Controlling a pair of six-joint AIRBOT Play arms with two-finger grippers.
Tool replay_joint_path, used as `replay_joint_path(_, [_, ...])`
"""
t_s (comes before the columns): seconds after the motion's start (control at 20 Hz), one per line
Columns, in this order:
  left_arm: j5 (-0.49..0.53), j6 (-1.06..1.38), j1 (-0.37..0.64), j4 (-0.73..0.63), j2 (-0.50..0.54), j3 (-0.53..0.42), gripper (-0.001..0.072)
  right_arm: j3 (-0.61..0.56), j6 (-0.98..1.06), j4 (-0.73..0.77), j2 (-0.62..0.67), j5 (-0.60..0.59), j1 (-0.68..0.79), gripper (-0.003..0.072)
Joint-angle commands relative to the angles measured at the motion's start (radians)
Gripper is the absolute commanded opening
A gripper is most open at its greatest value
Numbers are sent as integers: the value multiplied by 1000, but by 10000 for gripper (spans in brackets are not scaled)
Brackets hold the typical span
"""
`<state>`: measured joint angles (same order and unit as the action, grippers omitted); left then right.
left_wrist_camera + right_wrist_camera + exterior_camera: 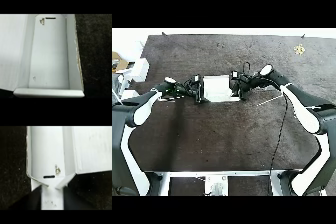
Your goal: Fold the box and place the chain.
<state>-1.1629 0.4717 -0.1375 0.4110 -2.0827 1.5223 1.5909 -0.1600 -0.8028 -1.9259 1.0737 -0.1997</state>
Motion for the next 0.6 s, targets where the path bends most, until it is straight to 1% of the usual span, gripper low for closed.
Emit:
replay_joint_path(0.0, [1,0,0,0,1,0,344,0,-5,66,-22,2,-3,154])
replay_joint_path(0.25, [1,0,0,0,1,0,344,0,-6,179,-47,-8,-10,154])
replay_joint_path(0.55, [1,0,0,0,1,0,344,0,-9,159,-66,-35,-58,156])
